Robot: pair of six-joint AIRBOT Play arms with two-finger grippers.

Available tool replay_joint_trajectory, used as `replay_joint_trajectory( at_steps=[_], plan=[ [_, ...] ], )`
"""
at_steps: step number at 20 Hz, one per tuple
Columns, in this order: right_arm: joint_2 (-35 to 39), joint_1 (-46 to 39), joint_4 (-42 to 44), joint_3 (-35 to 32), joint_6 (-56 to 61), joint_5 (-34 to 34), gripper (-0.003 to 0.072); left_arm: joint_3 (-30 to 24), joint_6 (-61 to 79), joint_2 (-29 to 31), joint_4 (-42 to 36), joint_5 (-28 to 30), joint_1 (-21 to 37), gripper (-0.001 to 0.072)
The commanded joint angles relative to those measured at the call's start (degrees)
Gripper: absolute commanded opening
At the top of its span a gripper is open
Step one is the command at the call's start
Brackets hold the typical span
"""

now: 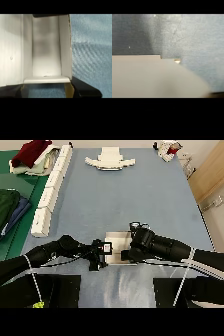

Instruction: Fold the box.

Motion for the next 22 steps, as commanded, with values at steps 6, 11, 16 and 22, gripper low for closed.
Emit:
replay_joint_trajectory(
  at_steps=[6, 11, 16, 22],
  plan=[
    [0.02, 0.04, -0.26, 0.0, 0.15, -0.68, 0.0089, 0.04, -0.02, 0.0, -0.04, 0.02, -0.02, 0.0505],
    [0.02, 0.04, -0.26, 0.0, 0.15, -0.83, 0.0236, 0.04, -0.02, 0.0, -0.04, 0.02, -0.02, 0.0505],
    [2.21, -0.07, -1.03, 0.02, 0.17, -3.28, 0.0434, 0.04, -0.02, 0.0, -0.04, 0.02, -0.02, 0.0505],
    [12.59, -1.81, -4.15, 2.25, 0.42, -5.33, 0.0434, 0.04, -0.02, 0.0, -0.04, 0.02, -0.02, 0.0505]
  ],
)
